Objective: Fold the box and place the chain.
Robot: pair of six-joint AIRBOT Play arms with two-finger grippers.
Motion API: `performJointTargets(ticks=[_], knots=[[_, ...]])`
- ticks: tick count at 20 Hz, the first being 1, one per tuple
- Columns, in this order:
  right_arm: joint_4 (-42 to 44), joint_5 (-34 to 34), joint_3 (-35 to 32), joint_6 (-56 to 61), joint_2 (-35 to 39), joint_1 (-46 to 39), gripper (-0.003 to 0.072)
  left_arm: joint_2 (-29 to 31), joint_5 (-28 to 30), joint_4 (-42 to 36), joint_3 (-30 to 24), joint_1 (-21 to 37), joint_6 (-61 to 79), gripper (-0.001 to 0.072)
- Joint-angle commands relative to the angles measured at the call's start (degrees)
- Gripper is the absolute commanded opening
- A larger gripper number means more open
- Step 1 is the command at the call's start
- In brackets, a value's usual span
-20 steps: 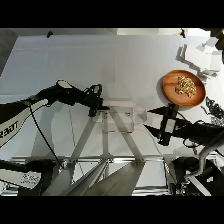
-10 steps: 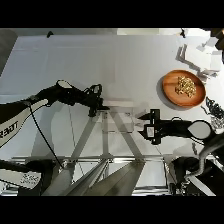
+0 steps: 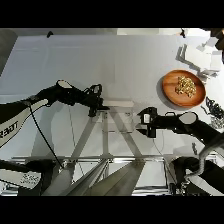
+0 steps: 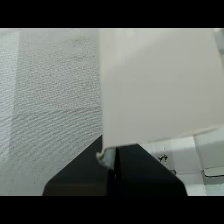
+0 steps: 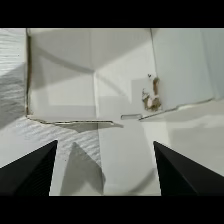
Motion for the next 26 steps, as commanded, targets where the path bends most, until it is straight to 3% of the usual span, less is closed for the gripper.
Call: performJointTargets(ticks=[1,7,14,20,26], knots=[[8.48,0.31,-0.04,-3.32,-4.92,-0.39,0.0669,-0.02,0.0,0.02,0.0,-0.02,0.02,0.0008],[10.38,4.9,-0.07,-3.3,-5.51,-0.39,0.0693,-0.04,0.0,0.0,0.0,-0.02,0.02,0.0008],[18.73,2.45,-0.04,3.1,-5.73,-0.39,0.0694,-0.02,0.0,0.02,0.0,-0.02,0.02,0.0008],[16.7,2.27,-0.04,7.56,-5.73,-0.39,0.0692,-0.04,0.0,0.02,0.0,-0.02,0.02,0.0008],[15.93,-5.25,-0.04,7.13,-4.31,-0.39,0.0687,-0.04,0.0,0.0,0.0,-0.02,0.02,0.0008]])
